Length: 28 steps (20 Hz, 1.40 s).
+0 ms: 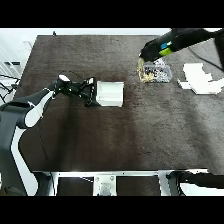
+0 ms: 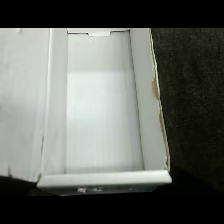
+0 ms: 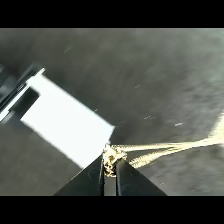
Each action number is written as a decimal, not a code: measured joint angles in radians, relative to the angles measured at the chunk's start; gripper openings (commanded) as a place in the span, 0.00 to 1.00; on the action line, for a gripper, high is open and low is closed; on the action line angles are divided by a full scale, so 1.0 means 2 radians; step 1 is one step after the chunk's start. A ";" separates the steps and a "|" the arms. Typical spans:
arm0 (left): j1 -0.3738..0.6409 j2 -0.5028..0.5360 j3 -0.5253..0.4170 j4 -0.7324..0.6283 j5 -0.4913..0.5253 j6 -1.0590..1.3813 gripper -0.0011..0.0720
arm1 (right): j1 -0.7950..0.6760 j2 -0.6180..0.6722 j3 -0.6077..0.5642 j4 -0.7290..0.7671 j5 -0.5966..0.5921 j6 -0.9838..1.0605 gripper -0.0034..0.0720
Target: Fold the box and place the chain.
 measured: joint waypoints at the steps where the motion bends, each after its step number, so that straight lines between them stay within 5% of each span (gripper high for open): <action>1: 0.000 0.000 0.000 0.000 0.000 0.000 0.66 | 0.012 0.000 -0.010 0.001 -0.001 0.000 0.06; 9: 0.000 0.000 0.000 0.000 0.000 0.000 0.66 | 0.089 -0.026 -0.122 0.023 -0.105 0.015 0.06; 18: 0.000 0.000 0.000 0.000 0.000 0.000 0.66 | 0.101 -0.144 -0.172 0.063 -0.233 0.021 0.06; 19: 0.000 0.000 0.000 0.000 -0.001 0.000 0.66 | 0.101 -0.154 -0.173 0.063 -0.241 0.022 0.23; 20: 0.000 0.000 0.000 0.000 0.000 0.000 0.66 | 0.101 -0.163 -0.173 0.064 -0.251 0.023 0.55; 21: 0.000 0.000 0.000 0.000 0.000 0.000 0.66 | 0.101 -0.167 -0.173 0.064 -0.256 0.023 0.65; 28: 0.000 0.000 0.000 0.000 -0.001 0.000 0.66 | 0.078 -0.140 -0.172 0.043 -0.255 0.022 0.60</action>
